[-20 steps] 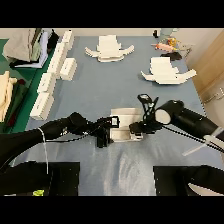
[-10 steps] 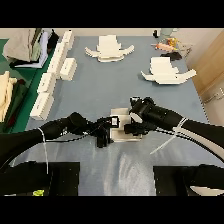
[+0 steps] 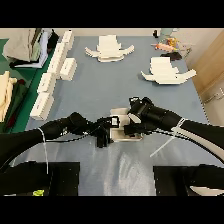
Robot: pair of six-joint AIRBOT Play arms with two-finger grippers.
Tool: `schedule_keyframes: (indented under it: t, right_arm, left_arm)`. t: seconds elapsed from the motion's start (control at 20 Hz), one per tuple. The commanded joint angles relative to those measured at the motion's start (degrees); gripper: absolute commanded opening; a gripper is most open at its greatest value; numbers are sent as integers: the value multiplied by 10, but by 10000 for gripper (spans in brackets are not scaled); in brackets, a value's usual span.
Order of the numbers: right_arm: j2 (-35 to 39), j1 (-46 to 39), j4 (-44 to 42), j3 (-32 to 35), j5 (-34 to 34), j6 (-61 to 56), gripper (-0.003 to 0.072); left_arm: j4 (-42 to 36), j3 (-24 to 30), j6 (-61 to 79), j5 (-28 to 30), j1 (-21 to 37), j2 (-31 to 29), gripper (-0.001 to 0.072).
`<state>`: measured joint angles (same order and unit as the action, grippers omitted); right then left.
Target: Fold the box.
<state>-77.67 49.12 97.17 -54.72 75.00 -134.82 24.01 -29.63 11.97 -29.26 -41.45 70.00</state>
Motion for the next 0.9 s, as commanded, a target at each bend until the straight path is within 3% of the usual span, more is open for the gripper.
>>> schedule_keyframes:
  t: [0.0, 0.3, 0.35, 0.45, 0.5, 0.65, 0.85]
  right_arm:
    - [20, -1, -7, -1, 33, 24, 523]
    - [105, -3, 6, -1, 41, 25, 519]
    - [121, -9, 12, -1, 41, 27, 468]
    - [144, -41, 13, -1, 38, 55, 89]
    - [147, -70, 12, -1, 37, 76, 4]
    - [131, -199, -62, 0, -2, 191, 4]
    - [57, -388, -331, 0, -63, 419, 4]
  left_arm:
    - [0, 0, 0, 0, 0, 0, 519]
    - [0, 0, 0, 0, 0, 0, 519]
    - [0, 0, 0, 0, 0, 0, 519]
    - [0, 0, 0, 0, 0, 0, 519]
    - [0, 0, 0, 0, 0, 0, 519]
    - [0, 0, 0, 0, 0, 0, 520]
    - [0, 0, 0, 0, 0, 0, 519]
